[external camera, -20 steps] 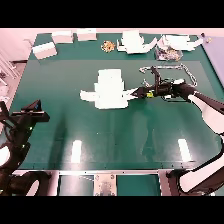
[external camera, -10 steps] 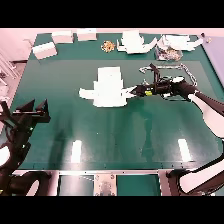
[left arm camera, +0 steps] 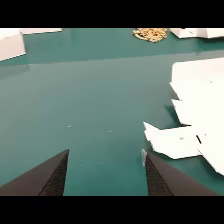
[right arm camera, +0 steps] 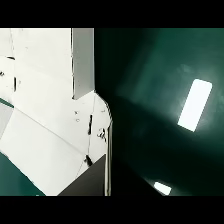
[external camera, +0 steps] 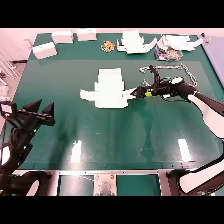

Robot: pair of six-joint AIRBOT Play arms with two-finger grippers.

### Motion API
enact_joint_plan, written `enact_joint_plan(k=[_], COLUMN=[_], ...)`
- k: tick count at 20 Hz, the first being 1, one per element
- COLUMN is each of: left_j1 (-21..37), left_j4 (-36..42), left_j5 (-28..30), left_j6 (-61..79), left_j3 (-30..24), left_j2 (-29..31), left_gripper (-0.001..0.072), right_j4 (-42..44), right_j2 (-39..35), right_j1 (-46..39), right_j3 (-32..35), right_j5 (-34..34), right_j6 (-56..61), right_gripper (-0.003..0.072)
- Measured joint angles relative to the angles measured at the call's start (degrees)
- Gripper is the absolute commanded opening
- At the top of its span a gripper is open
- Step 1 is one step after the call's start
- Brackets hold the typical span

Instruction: Fold the box and place the chain.

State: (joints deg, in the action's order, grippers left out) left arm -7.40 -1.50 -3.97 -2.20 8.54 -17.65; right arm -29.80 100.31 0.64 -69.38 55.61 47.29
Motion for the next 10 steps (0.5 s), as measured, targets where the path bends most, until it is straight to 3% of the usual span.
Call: enact_joint_plan(k=[5, 10], left_j1=[0.00, 0.00], left_j4=[0.02, 0.04], left_j5=[-1.92, -4.09], left_j6=[3.69, 9.75], left_j3=[1.40, 7.78], left_j2=[-3.41, -14.08], left_gripper=[0.0523, 0.0523], right_j4=[0.07, 0.26], right_j2=[-1.09, -1.57], right_j1=[1.03, 1.60], right_j3=[1.64, 2.08], right_j5=[-1.99, -3.58], right_j6=[0.46, 0.61], right_gripper=[0.0000, 0.0000])
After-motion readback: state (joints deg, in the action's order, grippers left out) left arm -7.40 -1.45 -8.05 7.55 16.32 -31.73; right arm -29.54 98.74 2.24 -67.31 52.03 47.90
